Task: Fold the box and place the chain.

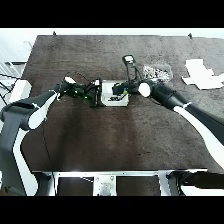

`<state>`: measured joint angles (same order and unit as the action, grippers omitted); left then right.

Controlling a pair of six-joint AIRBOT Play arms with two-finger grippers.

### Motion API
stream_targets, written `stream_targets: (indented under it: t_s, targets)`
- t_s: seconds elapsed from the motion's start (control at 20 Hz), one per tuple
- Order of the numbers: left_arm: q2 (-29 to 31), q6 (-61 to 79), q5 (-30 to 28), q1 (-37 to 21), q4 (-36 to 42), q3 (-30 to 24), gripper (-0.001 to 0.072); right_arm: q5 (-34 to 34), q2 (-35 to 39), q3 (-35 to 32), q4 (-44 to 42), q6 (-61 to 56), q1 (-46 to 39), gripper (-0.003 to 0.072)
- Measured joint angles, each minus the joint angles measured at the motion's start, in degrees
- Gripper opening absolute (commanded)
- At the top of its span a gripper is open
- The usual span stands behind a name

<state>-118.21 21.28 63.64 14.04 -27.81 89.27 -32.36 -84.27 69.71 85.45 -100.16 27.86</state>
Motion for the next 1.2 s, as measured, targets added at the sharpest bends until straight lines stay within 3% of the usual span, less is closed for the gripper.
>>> stream_targets:
  t_s: [0.15, 0.3, 0.65, 0.8, 0.85, 0.9, 0.95, 1.2]
  targets:
    - [0.00, -0.02, 0.02, 0.00, 0.02, 0.00, 0.0622, -0.81, 0.81, -0.20, 2.71, 0.00, -6.54, 0.0458]
    - [0.00, 0.00, 0.02, 0.02, 0.02, 0.00, 0.0622, 0.72, -1.18, -0.48, 2.86, -1.36, -15.50, 0.0521]
    - [0.00, 0.00, 0.02, 0.02, 0.00, 0.00, 0.0622, 8.33, -14.08, 5.57, -9.33, 3.06, -23.19, 0.0509]
    - [0.00, -0.02, 0.00, 0.02, 0.00, 0.00, 0.0622, 8.79, -19.56, 10.43, -13.70, 5.75, -23.32, 0.0378]
    - [0.00, -0.02, 0.00, 0.02, 0.02, -0.02, 0.0622, 8.72, -20.98, 11.87, -14.60, 6.25, -23.30, 0.0285]
    - [0.00, -0.02, 0.00, 0.02, 0.00, 0.00, 0.0622, 8.61, -22.16, 13.14, -15.26, 6.80, -23.26, 0.0084]
    - [0.00, -0.02, 0.02, 0.00, 0.02, 0.00, 0.0622, 8.57, -22.99, 14.19, -15.78, 7.43, -23.26, 0.0037]
    - [0.00, 0.00, 0.00, 0.00, 0.00, -0.02, 0.0622, 3.82, -21.42, 16.44, -16.57, 10.25, -23.61, 0.0015]
